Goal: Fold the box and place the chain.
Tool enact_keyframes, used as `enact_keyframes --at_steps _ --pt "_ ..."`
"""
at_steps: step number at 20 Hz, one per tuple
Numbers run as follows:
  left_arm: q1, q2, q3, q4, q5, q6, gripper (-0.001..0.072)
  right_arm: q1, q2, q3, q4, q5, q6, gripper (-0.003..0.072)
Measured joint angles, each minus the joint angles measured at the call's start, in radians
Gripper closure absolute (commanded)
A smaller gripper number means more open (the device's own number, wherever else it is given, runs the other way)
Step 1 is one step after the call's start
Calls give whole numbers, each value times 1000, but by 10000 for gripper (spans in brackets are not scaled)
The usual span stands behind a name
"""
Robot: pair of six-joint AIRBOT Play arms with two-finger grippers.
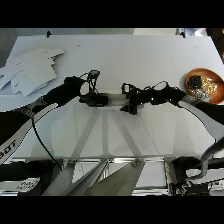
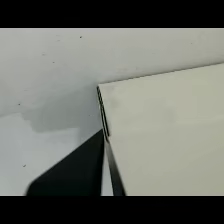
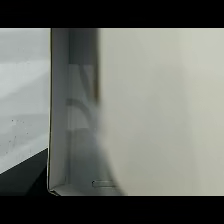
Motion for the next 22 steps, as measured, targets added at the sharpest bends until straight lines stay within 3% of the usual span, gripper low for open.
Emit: enact_keyframes --at_steps 1,7,14,17,21,22 --pt "0 4 0 -6 -1 1 292 0 0 0 0 1 1 255" --pt "14 52 0 -29 -1 98 292 0 0 0 6 0 8 255" --pt "104 145 -2 -55 -91 400 294 0 0 0 6 3 8 255" --pt "175 172 -21 -137 -109 642 295 0 0 0 5 3 8 255" --pt "288 196 -73 -382 -122 1151 289 0 0 0 5 4 8 255" --pt "316 199 -90 -454 -129 1310 228 0 0 0 5 4 7 255"
